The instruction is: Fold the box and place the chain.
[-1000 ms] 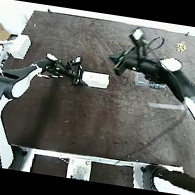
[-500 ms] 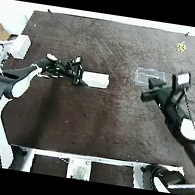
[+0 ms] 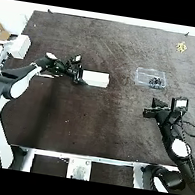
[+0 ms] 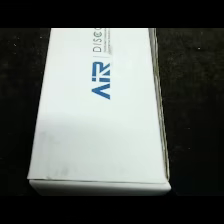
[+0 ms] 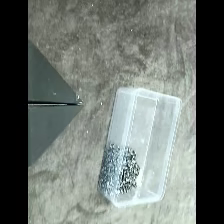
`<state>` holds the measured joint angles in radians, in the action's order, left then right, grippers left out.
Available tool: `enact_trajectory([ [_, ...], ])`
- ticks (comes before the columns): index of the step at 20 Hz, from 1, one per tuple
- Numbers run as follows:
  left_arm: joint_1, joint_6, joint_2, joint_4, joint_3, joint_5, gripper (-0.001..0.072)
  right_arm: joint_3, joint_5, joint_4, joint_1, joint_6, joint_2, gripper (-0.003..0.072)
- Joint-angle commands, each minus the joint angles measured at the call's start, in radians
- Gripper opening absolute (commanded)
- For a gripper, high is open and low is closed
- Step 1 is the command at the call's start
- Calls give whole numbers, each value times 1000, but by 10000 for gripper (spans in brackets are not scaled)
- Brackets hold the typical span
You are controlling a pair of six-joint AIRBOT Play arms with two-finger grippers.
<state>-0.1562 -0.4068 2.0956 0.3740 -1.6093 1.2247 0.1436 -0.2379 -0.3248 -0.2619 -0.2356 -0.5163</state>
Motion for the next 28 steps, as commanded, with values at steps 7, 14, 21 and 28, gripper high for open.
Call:
enact_trajectory([
  [7,111,508,-332,-19,-2,-124,4,-13,-85,-3,-1,-5,5,-3],
  [14,323,936,-724,201,184,-472,3,-13,-85,-3,-1,-5,5,-3],
  [21,700,1254,-1134,488,689,-540,4,-13,-85,-3,-1,-5,5,-3],
  [28,926,1261,-1178,631,834,-428,4,-13,-85,-3,-1,-5,5,-3],
])
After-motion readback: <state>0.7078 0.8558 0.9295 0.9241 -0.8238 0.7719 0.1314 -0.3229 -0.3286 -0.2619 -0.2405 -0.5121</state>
